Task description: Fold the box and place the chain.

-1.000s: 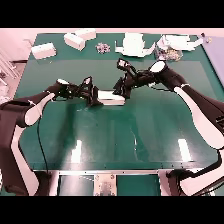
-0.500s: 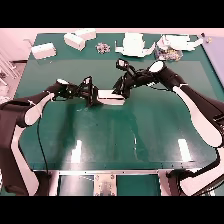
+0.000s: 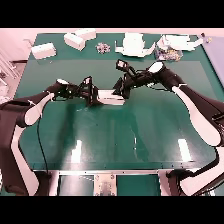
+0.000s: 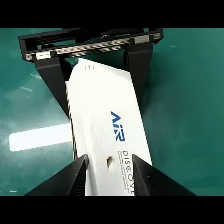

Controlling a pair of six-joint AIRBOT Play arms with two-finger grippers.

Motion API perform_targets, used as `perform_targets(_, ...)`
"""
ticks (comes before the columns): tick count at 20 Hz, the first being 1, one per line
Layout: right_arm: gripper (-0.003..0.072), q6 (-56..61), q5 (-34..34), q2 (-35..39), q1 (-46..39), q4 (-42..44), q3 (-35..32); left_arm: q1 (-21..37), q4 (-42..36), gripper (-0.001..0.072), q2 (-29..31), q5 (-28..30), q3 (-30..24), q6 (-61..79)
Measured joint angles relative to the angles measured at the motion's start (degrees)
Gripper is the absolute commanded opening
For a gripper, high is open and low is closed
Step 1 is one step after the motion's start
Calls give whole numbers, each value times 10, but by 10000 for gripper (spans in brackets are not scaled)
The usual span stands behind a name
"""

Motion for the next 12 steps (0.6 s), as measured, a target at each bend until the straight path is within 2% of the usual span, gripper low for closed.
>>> perform_targets(6, 347, 0, 1, -12, 1, 1, -6, 0, 0, 469, 0, 0, 0, 0)
perform_targets(8, 422, -1, 3, -15, 3, 3, -12, 0, 0, 469, 0, 0, 0, 1)
perform_targets(12, 423, -1, 67, -17, 7, 30, -28, 0, 4, 468, 0, -7, 0, 3)
